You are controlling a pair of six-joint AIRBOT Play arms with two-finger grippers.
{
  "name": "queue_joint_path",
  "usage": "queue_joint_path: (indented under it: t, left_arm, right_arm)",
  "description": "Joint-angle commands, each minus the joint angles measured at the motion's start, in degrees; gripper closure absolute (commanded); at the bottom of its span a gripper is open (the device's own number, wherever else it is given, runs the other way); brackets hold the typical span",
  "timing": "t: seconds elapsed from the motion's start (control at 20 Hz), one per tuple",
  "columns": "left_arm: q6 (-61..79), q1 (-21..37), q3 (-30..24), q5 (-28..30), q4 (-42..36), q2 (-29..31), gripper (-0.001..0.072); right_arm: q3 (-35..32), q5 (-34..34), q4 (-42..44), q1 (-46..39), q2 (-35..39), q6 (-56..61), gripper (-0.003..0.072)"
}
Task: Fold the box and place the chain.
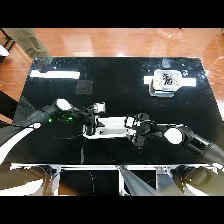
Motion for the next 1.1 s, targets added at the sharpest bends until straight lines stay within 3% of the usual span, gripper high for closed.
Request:
queue_joint_path:
  t: [0.0, 0.35, 0.55, 0.7, 1.05]
  left_arm:
    - [-0.20, -0.04, 0.00, -0.04, 0.02, -0.04, 0.0695]
    - [-0.37, -0.04, 0.00, -0.04, 0.02, -0.04, 0.0695]
    - [-0.37, -0.04, 0.00, -0.02, 0.02, -0.04, 0.0695]
    - [-0.37, -0.04, 0.00, 0.00, 0.02, -0.04, 0.0695]
    - [-0.55, -0.04, 0.00, 0.00, 0.02, -0.04, 0.0694]
  right_arm:
    - [0.55, 1.11, -0.90, -1.46, 0.48, 1.53, -0.0015]
    - [1.66, 5.03, 0.48, -1.66, 0.35, 0.68, -0.0015]
    - [3.15, 4.52, 4.13, -4.87, -1.86, -1.60, -0.0014]
    - [4.96, 6.62, 10.67, -5.75, -4.17, -9.62, -0.0014]
    - [5.01, 10.78, 15.13, -7.45, -5.92, -13.31, -0.0014]
